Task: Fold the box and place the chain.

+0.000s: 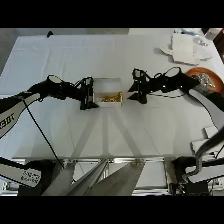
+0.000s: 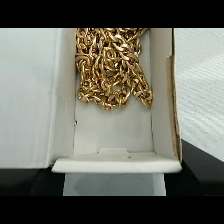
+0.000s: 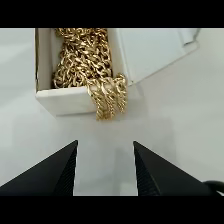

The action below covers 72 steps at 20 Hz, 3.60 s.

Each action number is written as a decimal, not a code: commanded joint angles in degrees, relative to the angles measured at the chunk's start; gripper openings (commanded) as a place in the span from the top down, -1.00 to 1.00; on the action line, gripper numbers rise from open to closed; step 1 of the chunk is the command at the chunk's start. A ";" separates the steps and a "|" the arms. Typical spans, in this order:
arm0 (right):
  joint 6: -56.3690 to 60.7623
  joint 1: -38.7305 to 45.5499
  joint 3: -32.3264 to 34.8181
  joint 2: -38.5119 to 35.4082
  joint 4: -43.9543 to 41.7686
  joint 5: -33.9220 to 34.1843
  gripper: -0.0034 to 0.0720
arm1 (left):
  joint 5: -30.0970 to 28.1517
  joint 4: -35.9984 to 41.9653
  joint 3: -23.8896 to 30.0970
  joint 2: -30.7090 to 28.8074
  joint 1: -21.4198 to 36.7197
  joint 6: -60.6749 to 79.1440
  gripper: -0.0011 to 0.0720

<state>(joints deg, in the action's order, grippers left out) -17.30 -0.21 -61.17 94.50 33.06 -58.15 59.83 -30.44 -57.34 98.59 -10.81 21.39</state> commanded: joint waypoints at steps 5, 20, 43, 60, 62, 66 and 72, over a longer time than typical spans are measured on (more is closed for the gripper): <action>-8.76 -2.19 -0.04 5.40 -10.08 3.89 0.04 | 0.00 -0.02 0.00 0.02 0.00 0.00 -0.11; -8.70 -3.76 -0.04 5.38 -12.85 5.16 0.88 | 0.00 -0.02 0.00 0.02 0.00 0.00 -0.11; 10.05 -12.87 -0.02 -9.70 1.44 10.84 0.88 | 0.00 -0.02 0.00 0.02 0.00 0.00 -0.11; 61.40 -10.67 -40.59 1.18 21.38 -9.97 0.34 | 0.00 -0.02 0.00 0.02 0.00 0.00 -0.11; 69.18 -10.01 -46.84 6.78 21.55 -9.64 0.34 | 0.00 -0.02 0.00 0.02 0.00 0.00 -0.11; 74.29 -10.08 -49.05 15.08 21.29 -13.00 0.47 | 0.00 -0.02 0.00 0.02 0.00 0.00 -0.11; 66.03 -10.99 -49.05 16.94 16.28 -18.60 0.45 | 0.00 -0.04 0.00 0.02 0.00 0.00 -0.11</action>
<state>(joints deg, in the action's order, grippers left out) 52.16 -10.90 -109.69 110.39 51.90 -74.04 59.83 -30.46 -57.30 98.61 -10.87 21.37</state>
